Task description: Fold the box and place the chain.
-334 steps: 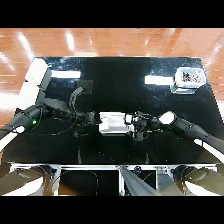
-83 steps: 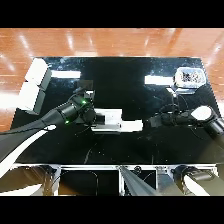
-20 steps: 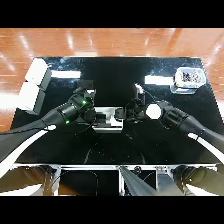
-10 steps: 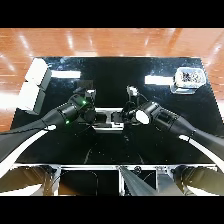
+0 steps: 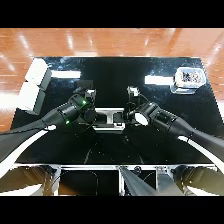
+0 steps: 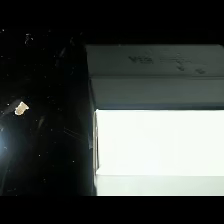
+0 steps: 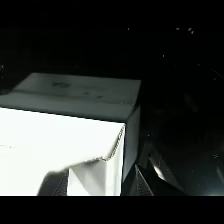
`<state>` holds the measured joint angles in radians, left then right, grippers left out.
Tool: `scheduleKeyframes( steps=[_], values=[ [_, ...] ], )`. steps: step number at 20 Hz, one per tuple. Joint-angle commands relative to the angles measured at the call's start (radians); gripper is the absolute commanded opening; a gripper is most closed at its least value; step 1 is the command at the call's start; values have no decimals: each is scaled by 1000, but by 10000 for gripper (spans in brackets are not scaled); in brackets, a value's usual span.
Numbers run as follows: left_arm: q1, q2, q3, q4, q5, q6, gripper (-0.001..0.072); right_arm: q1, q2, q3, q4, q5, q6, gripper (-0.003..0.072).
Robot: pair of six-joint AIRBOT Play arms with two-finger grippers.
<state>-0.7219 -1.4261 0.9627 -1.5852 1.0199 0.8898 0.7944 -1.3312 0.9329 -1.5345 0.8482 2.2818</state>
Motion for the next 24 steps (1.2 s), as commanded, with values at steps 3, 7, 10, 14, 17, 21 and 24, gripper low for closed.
scheduleKeyframes(
  steps=[3,7,10,14,17,21,24],
  values=[
    [0,0,0,2,-3,0,27,30,-46,26,-13,23,4,468],
    [0,0,0,2,-3,0,27,43,-90,84,-43,66,3,310],
    [0,0,0,2,-3,0,27,49,-119,119,-75,124,16,310],
    [0,0,0,2,-3,0,27,49,-150,142,-93,183,21,310],
    [0,0,0,2,-3,0,27,49,-169,154,-93,197,23,311],
    [0,0,0,2,-3,0,27,48,-189,164,-93,197,23,310],
    [0,0,0,2,-4,0,27,47,-189,164,-93,186,22,310]
  ],
)
